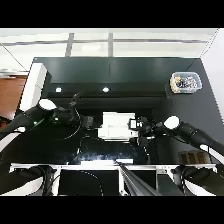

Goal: Fold the box and place the chain.

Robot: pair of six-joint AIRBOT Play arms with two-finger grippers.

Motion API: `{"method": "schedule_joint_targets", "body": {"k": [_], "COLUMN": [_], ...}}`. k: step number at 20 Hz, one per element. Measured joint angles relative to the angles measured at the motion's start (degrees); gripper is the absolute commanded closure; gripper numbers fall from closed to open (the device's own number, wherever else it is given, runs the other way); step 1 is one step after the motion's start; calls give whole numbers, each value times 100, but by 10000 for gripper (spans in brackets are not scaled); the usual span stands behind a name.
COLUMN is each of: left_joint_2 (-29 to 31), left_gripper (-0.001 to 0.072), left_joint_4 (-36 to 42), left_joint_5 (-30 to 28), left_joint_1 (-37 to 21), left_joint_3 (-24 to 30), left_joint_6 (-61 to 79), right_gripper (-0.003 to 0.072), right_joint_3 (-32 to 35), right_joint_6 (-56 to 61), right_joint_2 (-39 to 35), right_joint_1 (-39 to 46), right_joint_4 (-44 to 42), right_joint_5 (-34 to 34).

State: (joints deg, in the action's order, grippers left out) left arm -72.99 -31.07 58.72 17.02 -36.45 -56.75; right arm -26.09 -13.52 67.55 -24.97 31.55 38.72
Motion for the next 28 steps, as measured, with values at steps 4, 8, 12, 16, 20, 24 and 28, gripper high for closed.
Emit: {"method": "schedule_joint_targets", "body": {"k": [4,8,12,16,20,24,28], "left_joint_2": [0,0,2,0,0,0,2], "left_gripper": [125,125,126,129,129,131,131], "left_joint_4": [2,-378,-1193,-1637,-1797,-1893,-2194], "left_joint_5": [-466,-848,-887,-664,-507,-428,-413], "left_joint_1": [533,968,1246,1351,1460,1606,1814], "left_joint_3": [-61,-216,-522,-772,-859,-944,-1113], "left_joint_6": [-70,-601,-1486,-2151,-2599,-2988,-3416], "right_gripper": [189,190,190,190,190,190,189], "right_joint_3": [0,0,0,0,0,0,0], "right_joint_6": [0,0,0,0,2,2,0], "right_joint_2": [0,2,0,0,2,0,0], "right_joint_1": [0,0,0,0,0,0,0], "right_joint_4": [0,-2,-2,0,-2,0,0], "right_joint_5": [-33,-44,-48,-48,-48,-48,-48]}}
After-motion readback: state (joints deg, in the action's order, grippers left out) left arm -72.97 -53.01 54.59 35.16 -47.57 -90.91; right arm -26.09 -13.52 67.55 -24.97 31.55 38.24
